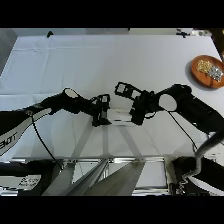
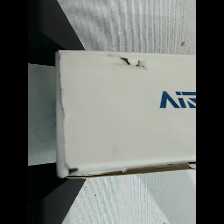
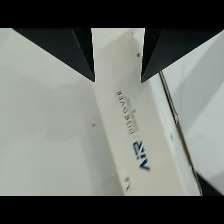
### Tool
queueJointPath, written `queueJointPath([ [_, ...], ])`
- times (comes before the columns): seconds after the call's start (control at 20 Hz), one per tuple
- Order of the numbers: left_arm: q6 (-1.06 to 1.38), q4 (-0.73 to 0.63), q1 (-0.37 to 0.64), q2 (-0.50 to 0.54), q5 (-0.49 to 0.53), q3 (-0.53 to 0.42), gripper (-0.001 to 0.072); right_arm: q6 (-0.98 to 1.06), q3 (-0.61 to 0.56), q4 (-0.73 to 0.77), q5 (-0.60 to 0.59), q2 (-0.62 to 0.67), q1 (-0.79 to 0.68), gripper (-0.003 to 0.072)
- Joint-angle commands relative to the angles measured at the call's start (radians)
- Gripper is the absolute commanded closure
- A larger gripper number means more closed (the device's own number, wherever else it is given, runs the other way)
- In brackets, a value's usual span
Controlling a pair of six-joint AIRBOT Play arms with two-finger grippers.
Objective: Fold the box and place the chain.
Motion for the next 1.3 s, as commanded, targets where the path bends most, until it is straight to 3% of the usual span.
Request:
queueJointPath([
  [0.0,-0.001,-0.001,0.000,0.001,0.002,0.001,0.0365,0.033,0.000,0.037,-0.066,0.077,0.000,0.0398],
  [0.15,-0.001,-0.001,0.000,0.001,0.002,0.001,0.0365,0.029,0.000,0.090,-0.073,0.080,0.000,0.0405],
  [0.3,-0.001,-0.001,0.000,0.001,0.002,0.001,0.0365,0.027,-0.007,0.242,-0.178,0.078,0.002,0.0670],
  [0.7,-0.001,-0.001,0.000,0.001,0.002,0.001,0.0365,0.022,-0.267,0.327,-0.585,0.030,0.104,0.0676],
  [1.25,-0.001,-0.001,0.000,0.001,0.002,0.001,0.0365,0.018,-0.410,0.315,-0.629,0.027,0.229,0.0676],
])
